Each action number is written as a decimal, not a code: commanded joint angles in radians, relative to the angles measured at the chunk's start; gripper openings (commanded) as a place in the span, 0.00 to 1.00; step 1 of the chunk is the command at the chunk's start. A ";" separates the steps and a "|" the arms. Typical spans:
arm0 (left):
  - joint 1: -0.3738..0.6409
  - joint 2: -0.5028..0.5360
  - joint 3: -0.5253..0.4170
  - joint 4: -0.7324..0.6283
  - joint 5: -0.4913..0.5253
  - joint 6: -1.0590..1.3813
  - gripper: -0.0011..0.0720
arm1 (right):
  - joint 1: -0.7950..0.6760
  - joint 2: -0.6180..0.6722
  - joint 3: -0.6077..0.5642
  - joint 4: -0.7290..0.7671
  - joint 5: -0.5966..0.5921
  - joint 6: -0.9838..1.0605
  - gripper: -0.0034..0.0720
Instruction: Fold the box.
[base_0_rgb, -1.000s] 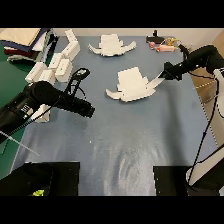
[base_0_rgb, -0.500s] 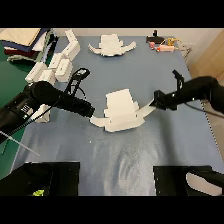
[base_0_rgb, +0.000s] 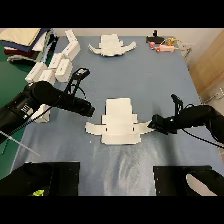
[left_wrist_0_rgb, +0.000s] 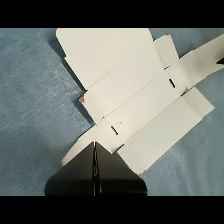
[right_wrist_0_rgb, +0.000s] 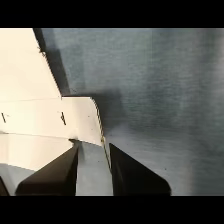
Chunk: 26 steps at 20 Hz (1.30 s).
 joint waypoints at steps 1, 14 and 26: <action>0.000 0.000 0.000 0.000 0.025 0.000 0.03 | 0.001 -0.059 0.028 -0.045 -0.037 -0.034 0.43; 0.000 0.000 0.000 -0.016 0.029 -0.001 0.03 | 0.011 -0.368 0.222 0.087 -0.190 -0.330 0.05; 0.224 -0.040 0.000 -0.041 -0.095 -0.045 0.45 | 0.211 0.090 -0.138 0.095 0.144 -0.278 0.05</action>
